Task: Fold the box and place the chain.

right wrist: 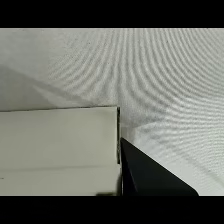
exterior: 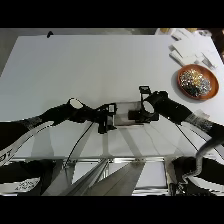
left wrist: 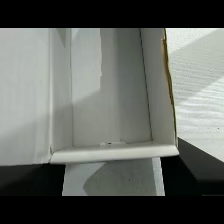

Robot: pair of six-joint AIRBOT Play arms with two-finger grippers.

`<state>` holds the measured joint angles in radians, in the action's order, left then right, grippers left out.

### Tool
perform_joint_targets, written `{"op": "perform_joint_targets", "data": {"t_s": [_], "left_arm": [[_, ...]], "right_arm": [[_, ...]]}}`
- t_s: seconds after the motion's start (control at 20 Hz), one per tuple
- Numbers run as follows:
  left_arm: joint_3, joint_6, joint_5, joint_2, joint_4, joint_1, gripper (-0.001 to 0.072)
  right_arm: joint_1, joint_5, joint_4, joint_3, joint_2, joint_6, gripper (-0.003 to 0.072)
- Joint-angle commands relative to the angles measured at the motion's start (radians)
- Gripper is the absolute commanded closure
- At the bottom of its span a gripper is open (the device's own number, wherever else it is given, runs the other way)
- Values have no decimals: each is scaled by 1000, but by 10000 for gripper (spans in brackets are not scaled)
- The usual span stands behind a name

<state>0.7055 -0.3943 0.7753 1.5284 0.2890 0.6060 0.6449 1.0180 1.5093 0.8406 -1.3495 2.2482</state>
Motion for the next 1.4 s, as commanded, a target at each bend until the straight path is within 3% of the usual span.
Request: {"op": "perform_joint_targets", "data": {"t_s": [0.0,0.6,0.75,0.8,0.95,1.0,1.25,1.35], "left_arm": [[0,-5,-1,0,3,0,395],[0,-5,-1,0,3,0,395],[0,-5,-1,0,3,0,395],[0,-5,-1,0,3,0,395],[0,-5,-1,0,3,0,395],[0,-5,-1,0,3,0,395],[0,-5,-1,0,3,0,395],[0,-5,-1,0,3,0,395]], "right_arm": [[-1,10,6,1,19,-5,486],[-23,74,62,1,20,7,526],[-23,71,62,1,19,7,416],[-23,71,62,1,19,7,444],[-23,71,62,1,19,7,625],[-23,70,62,0,19,7,649],[-23,70,52,-2,17,6,669],[-23,66,49,-2,16,7,602]]}}
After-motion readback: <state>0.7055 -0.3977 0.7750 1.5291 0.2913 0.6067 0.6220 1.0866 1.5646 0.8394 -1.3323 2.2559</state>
